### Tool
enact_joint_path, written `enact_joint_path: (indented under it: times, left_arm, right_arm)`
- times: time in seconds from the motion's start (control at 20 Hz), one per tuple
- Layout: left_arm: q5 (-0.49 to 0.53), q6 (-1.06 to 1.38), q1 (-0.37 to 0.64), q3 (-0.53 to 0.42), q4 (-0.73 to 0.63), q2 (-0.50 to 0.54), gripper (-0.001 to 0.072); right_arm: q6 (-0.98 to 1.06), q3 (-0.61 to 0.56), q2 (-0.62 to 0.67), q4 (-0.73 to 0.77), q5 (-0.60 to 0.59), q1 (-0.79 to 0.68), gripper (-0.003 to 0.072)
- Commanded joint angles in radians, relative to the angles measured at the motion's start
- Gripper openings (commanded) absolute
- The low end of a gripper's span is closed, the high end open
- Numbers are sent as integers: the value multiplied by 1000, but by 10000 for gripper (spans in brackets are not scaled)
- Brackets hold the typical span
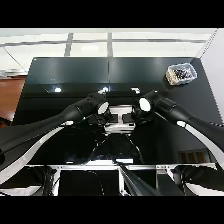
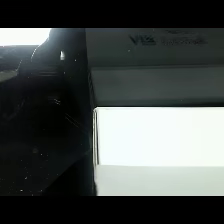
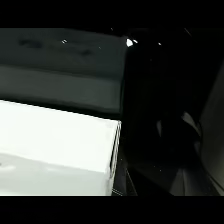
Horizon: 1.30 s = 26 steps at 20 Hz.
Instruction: Fold the box and place the chain.
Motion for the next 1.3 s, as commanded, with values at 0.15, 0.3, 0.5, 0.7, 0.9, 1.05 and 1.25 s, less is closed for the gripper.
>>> enact_joint_path:
  times: [0.15, 0.3, 0.5, 0.7, 0.9, 1.05, 1.25]
  left_arm:
    - [-4, 0, 1, 0, 0, 0, 31]
    - [-8, 0, 1, 0, 0, 0, 31]
    - [-7, 0, 1, 0, 0, 0, 31]
    - [-7, 0, 1, 0, 0, 0, 31]
    - [-7, 0, 1, 0, 0, 0, 31]
    - [-7, 0, 1, 0, 0, 0, 31]
    - [-7, 0, 1, 0, 0, 0, 31]
  right_arm:
    - [89, 8, -20, -26, 18, 25, 224]
    - [93, 8, -20, -28, 17, 31, 19]
    - [96, 8, -20, -27, 21, 31, 20]
    - [96, 8, -20, -16, 15, 30, 179]
    - [95, 8, -20, -19, 15, 29, 19]
    - [96, 8, -15, 1, 18, 29, 313]
    - [35, 40, 11, -6, 89, 27, 336]
